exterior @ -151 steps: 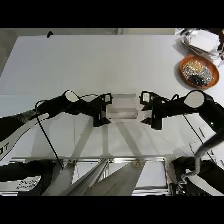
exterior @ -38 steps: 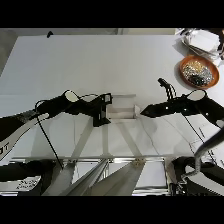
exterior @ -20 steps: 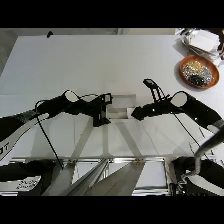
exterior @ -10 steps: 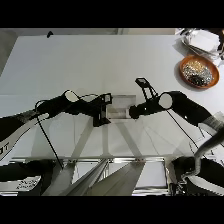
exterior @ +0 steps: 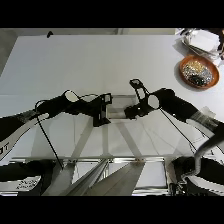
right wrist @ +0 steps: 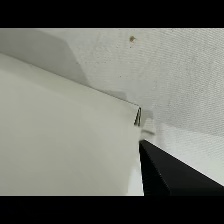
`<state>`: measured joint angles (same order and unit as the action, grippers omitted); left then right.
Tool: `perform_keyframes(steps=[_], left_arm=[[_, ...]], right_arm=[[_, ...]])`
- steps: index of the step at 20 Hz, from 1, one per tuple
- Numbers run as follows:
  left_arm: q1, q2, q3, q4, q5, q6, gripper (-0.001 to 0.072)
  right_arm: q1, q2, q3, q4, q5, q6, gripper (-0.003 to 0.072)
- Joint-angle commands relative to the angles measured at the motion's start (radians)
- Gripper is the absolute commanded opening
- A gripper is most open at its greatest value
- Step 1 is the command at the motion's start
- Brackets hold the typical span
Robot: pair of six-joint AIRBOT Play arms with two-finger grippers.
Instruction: Fold the box and place the chain.
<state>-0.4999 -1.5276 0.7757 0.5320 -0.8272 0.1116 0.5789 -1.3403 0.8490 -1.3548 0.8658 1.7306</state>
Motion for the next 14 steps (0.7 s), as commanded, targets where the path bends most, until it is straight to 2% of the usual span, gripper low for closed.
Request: perform_keyframes(steps=[1,8,9,13,14], left_arm=[[0.000,0.000,0.000,0.000,0.000,0.000,0.0432],[0.000,0.000,0.000,0.000,0.000,0.000,0.0432],[0.000,0.000,0.000,0.000,0.000,0.000,0.0432],[0.000,0.000,0.000,0.000,0.000,0.000,0.0432],[0.000,0.000,0.000,0.000,0.000,0.000,0.0432]], right_arm=[[0.008,-0.042,0.034,-0.034,0.045,0.043,0.0441],[0.008,-0.069,0.050,-0.064,0.052,0.069,0.0337],[0.008,-0.076,0.050,-0.063,0.060,0.072,0.0267],[0.038,-0.089,0.050,-0.067,0.060,0.072,0.0144],[0.046,-0.089,0.050,-0.067,0.054,0.072,0.0087]])
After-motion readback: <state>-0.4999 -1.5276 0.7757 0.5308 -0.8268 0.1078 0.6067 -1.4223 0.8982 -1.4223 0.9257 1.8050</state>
